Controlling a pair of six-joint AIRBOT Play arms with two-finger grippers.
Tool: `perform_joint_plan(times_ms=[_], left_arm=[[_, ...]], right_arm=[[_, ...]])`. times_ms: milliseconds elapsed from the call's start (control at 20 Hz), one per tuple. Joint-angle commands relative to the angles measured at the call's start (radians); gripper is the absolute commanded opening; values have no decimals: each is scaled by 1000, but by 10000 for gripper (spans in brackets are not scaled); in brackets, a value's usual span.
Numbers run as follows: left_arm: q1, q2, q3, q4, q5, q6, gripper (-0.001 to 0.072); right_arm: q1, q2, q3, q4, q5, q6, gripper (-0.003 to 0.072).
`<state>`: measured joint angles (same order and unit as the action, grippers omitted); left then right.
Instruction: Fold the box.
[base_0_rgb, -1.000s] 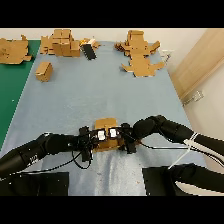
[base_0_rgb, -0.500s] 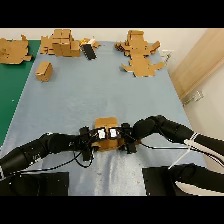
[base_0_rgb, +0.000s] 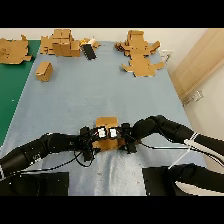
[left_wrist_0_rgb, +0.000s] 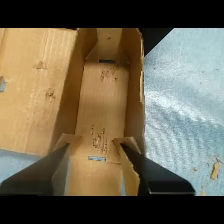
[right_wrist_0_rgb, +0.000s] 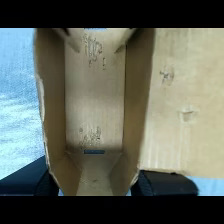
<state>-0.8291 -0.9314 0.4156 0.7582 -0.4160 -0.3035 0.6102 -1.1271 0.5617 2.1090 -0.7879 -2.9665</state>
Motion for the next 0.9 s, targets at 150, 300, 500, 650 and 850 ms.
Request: perform_joint_plan(times_ms=[150, 300, 500, 650, 850], left_arm=[[0, -1, 1, 5, 6, 0, 454], [0, 1, 1, 43, 5, -2, 11], [18, 20, 1, 167, 11, -251, 11], [66, 118, 1, 406, -43, -628, 11], [154, 360, 1, 760, -314, -1152, 11]], right_arm=[[1, 0, 0, 1, 0, 0, 568], [1, -1, 0, 0, 0, 0, 568], [1, 0, 0, 0, 0, 0, 568], [1, 0, 0, 1, 0, 0, 569], [1, 0, 0, 1, 0, 0, 568]])
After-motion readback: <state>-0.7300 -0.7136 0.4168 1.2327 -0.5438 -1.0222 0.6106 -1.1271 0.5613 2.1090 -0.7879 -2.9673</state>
